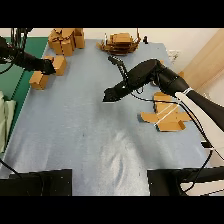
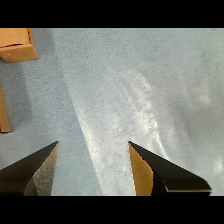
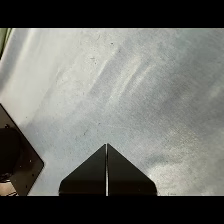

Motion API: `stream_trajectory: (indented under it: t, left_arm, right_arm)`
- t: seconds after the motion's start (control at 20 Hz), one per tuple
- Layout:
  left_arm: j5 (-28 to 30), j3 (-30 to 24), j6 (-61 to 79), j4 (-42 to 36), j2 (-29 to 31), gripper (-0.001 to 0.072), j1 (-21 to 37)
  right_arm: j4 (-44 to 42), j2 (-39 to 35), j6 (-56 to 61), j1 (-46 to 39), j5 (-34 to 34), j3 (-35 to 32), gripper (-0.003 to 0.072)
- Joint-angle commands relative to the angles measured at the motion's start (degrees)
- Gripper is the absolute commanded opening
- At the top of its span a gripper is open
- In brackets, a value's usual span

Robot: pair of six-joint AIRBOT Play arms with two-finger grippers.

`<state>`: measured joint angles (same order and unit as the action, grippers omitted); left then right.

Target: Fold the box.

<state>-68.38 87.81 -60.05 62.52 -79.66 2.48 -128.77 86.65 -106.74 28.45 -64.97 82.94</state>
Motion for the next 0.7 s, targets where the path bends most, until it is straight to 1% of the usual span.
stream_trajectory:
  t: [0.0, 0.15, 0.2, 0.3, 0.35, 0.4, 0.5, 0.55, 0.6, 0.65]
  left_arm:
    - [0.00, -0.04, 0.00, 0.07, -0.09, 0.0687, 0.00]
    - [0.02, 0.02, 0.02, 0.04, -0.37, 0.0687, 0.00]
    - [0.04, 0.02, 0.02, 0.04, -0.37, 0.0687, 0.00]
    - [0.02, 0.02, 0.02, 0.04, -0.37, 0.0687, 0.02]
    - [0.02, 0.02, 0.02, 0.02, -0.37, 0.0687, 0.00]
    - [0.02, 0.02, 0.02, 0.04, -0.37, 0.0687, 0.02]
    - [0.02, 0.02, 0.02, 0.02, -0.37, 0.0687, 0.00]
    - [0.02, 0.02, 0.02, 0.02, -0.37, 0.0687, 0.00]
    - [0.04, 0.02, 0.02, 0.04, -0.37, 0.0687, 0.00]
    - [0.04, 0.02, 0.02, 0.04, -0.37, 0.0687, 0.00]
  right_arm:
    - [-0.02, -0.04, 0.02, -0.02, 0.00, 0.07, 0.0010]
    - [-0.24, 0.50, 0.48, -0.02, -0.44, 0.00, 0.0010]
    - [-0.28, 0.48, 2.34, -0.02, -0.90, 0.02, 0.0010]
    - [-0.33, 0.28, 10.05, -0.13, -1.73, 0.22, 0.0016]
    - [-0.46, 0.22, 11.63, -0.59, -3.32, 1.20, 0.0108]
    - [-0.35, 0.02, 11.63, -1.49, -5.18, 2.97, 0.0173]
    - [0.55, -2.05, 11.67, -4.72, -7.13, 7.85, 0.0175]
    - [2.86, -3.65, 12.00, -7.04, -7.85, 10.64, 0.0177]
    - [7.43, -5.66, 12.98, -10.08, -9.22, 13.81, 0.0202]
    - [13.25, -7.54, 15.43, -13.29, -10.97, 16.46, 0.0329]
